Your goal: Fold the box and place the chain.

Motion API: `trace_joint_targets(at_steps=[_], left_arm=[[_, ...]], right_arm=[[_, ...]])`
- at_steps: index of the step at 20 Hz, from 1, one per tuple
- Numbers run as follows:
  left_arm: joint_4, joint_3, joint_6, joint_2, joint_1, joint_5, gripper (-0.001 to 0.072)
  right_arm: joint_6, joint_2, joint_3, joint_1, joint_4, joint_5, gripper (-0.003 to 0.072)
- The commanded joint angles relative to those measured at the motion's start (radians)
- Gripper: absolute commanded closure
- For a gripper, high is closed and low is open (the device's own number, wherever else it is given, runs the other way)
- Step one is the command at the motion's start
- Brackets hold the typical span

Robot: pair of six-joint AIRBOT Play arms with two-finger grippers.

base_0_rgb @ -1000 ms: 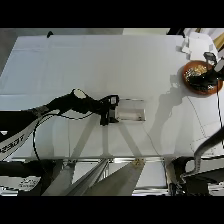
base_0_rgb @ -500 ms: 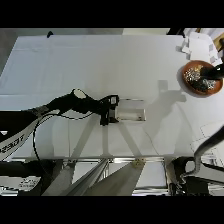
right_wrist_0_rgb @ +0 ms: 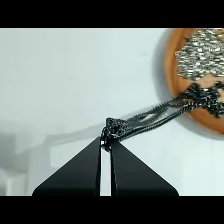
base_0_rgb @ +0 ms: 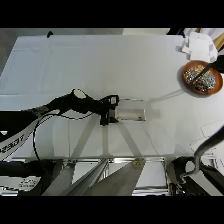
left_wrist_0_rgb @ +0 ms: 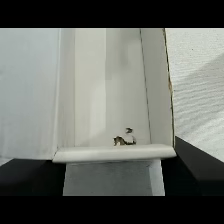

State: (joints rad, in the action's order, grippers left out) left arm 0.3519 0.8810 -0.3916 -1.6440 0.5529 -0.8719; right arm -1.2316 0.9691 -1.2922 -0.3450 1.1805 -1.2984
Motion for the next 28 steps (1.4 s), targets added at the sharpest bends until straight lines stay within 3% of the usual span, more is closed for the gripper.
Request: trace_joint_targets(at_steps=[1,5,11,17,24,28], left_arm=[[0.0,0.0,0.0,0.001,-0.001,0.0,0.0423],[0.0,0.0,0.0,0.001,-0.001,0.0,0.0423],[0.0,0.0,0.0,0.001,-0.001,0.0,0.0423],[0.0,0.0,0.0,0.001,-0.001,0.0,0.0423],[0.0,0.0,0.0,0.001,-0.001,0.0,0.0423],[0.0,0.0,0.0,0.001,-0.001,0.0,0.0423]], right_arm=[[0.028,-0.097,-0.001,0.001,-0.132,-0.113,0.0671],[0.033,-0.149,-0.001,0.06,-0.225,-0.177,0.0671],[0.036,-0.159,-0.001,0.315,-0.211,-0.274,0.0671],[0.036,-0.159,-0.001,0.423,-0.209,-0.29,0.067],[0.036,-0.159,0.012,0.557,-0.209,-0.173,0.067],[0.037,-0.158,0.124,0.6,-0.208,-0.049,0.067]])
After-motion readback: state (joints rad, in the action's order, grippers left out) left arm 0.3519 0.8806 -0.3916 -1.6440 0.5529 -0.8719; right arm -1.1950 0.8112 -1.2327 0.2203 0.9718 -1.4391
